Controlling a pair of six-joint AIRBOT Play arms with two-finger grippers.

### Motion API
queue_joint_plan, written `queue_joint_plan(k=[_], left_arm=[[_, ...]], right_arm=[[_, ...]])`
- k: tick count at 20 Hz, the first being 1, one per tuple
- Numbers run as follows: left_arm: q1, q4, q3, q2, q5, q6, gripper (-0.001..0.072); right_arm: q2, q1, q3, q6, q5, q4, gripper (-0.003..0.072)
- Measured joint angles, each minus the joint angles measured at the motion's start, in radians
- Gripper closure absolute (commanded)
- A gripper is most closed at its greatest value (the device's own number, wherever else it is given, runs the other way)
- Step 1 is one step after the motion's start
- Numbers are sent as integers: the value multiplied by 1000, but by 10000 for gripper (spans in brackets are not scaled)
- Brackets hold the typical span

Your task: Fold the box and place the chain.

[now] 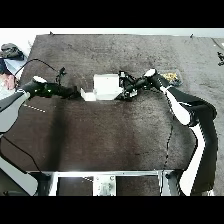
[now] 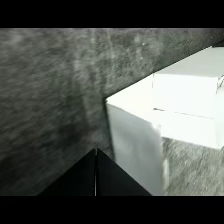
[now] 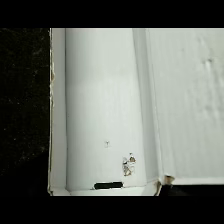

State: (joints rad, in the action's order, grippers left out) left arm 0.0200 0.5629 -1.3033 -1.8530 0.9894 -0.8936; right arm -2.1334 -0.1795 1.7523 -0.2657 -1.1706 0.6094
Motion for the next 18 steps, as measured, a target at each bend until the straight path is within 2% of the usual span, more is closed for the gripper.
queue_joint_plan(k=[7, 18], left_arm=[[59, -15, 6, 0, -58, -57, 699], [18, 42, 8, 0, -11, -76, 699]], right_arm=[[0, 0, 0, 2, 0, 0, 280], [0, 0, 0, 0, 0, 0, 279]])
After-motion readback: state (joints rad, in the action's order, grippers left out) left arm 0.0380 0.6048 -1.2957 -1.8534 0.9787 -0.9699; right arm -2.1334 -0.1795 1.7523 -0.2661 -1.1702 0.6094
